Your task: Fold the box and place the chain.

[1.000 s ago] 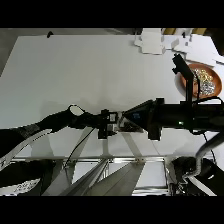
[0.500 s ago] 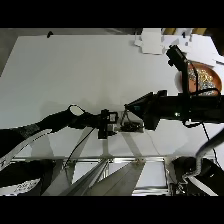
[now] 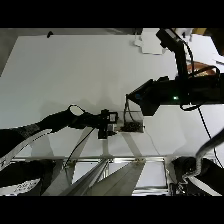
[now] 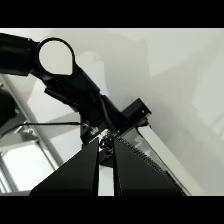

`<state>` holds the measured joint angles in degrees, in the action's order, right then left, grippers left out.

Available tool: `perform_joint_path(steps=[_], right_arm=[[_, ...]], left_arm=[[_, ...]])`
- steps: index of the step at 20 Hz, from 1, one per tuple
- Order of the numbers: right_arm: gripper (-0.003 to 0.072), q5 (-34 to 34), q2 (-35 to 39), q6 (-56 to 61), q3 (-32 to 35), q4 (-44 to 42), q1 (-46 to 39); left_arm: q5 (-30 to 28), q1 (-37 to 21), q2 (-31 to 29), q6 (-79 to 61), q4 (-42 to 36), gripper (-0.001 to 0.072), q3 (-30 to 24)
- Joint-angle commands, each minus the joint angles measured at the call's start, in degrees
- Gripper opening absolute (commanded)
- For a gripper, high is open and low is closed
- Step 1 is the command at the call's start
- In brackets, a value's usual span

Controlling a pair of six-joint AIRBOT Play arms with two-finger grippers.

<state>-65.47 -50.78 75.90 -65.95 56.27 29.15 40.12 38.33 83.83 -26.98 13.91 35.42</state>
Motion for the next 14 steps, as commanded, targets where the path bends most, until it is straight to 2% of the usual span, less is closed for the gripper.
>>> perform_joint_path(steps=[1, 5, 11, 14], right_arm=[[0.0016, -3.6, -2.2, 0.9, -4.3, 2.0, -0.8], [0.0016, -8.9, -2.4, 1.2, -4.8, 2.5, -3.6], [0.0016, -10.4, -2.4, 1.2, -8.2, 1.9, -6.8], [0.0016, -10.6, -2.4, 1.2, -9.8, -1.3, -6.8]], left_arm=[[0.0, 0.0, 0.0, 0.0, 0.0, 0.0342, 0.0], [0.0, 0.0, 0.0, 0.0, 0.0, 0.0342, 0.0], [0.0, 0.0, 0.0, 0.0, 0.0, 0.0342, 0.0], [0.0, 0.0, 0.0, 0.0, 0.0, 0.0342, 0.0]])
